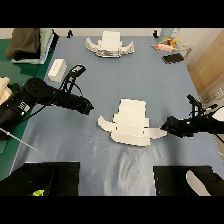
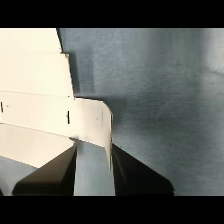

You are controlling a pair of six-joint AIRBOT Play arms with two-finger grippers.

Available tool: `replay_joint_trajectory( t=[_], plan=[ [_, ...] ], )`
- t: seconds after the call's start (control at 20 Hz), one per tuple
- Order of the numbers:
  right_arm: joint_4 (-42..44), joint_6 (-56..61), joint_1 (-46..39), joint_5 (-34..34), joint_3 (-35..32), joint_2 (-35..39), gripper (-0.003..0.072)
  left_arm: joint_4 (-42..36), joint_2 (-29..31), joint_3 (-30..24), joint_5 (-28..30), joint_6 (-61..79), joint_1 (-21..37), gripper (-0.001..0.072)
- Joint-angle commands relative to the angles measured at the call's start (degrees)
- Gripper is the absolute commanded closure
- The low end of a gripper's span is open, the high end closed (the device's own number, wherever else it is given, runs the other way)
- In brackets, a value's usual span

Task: Fold the box.

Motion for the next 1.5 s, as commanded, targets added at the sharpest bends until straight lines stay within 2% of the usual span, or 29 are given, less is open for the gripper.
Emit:
replay_joint_trajectory(
  t=[0.0, 0.3, 0.4, 0.65, 0.7, 0.75, 0.8, 0.9, 1.05, 1.1, 1.15, 1.2, 1.3, 1.45],
  plan=[
    [-1.73, 0.57, -0.07, -0.61, -1.99, 0.74, 0.0354, -0.15, 0.00, -0.02, 0.04, 0.02, 0.00, 0.0697],
    [-2.49, -0.13, -0.02, 0.33, 2.14, -9.25, 0.0361, -1.57, 0.02, -0.02, 0.98, 0.02, 0.00, 0.0697],
    [0.72, -3.85, -0.02, 1.57, 2.56, -12.98, 0.0393, -1.90, 0.00, -0.02, 1.09, 0.02, 0.00, 0.0697],
    [7.56, -9.27, 0.09, 3.87, 2.62, -20.79, 0.0403, -2.60, 0.00, -0.02, 1.09, 0.00, 0.00, 0.0697],
    [8.52, -10.54, 0.09, 3.87, 2.62, -21.53, 0.0431, -2.80, 0.02, -0.02, 1.09, -0.02, 0.00, 0.0697],
    [9.86, -12.09, 0.09, 3.85, 2.62, -21.81, 0.0513, -2.82, 0.00, -0.02, 1.07, -0.02, 0.00, 0.0697],
    [11.28, -13.42, 0.09, 3.85, 2.64, -21.81, 0.0537, -2.89, 0.02, -0.02, 1.07, -0.07, 0.00, 0.0697],
    [14.10, -16.39, 0.09, 3.93, 2.64, -21.79, 0.0682, -3.87, 0.02, -0.02, 1.01, -0.37, 0.00, 0.0696],
    [14.93, -19.19, 1.97, 3.96, 2.45, -20.31, 0.0684, -4.02, 0.00, -0.02, 1.09, -4.11, 0.13, 0.0694],
    [15.06, -19.61, 3.52, 3.87, 2.14, -18.99, 0.0685, -4.02, 0.00, -0.02, 1.07, -4.63, 0.24, 0.0622],
    [15.15, -20.00, 5.66, 3.72, 1.62, -17.00, 0.0684, -4.02, 0.00, -0.02, 1.01, -5.46, 0.44, 0.0327],
    [15.15, -20.17, 7.85, 3.08, 0.90, -14.71, 0.0685, -3.91, 0.00, -0.02, 1.05, -7.30, 0.66, 0.0179],
    [14.64, -20.11, 12.17, 0.07, -1.18, -9.07, 0.0685, -3.78, -0.04, -0.02, 0.22, -7.74, 1.09, 0.0179],
    [14.19, -19.34, 17.57, -3.17, -5.31, -1.33, 0.0685, -3.78, -1.55, -0.04, -4.28, -9.07, 2.47, 0.0179]
  ],
)
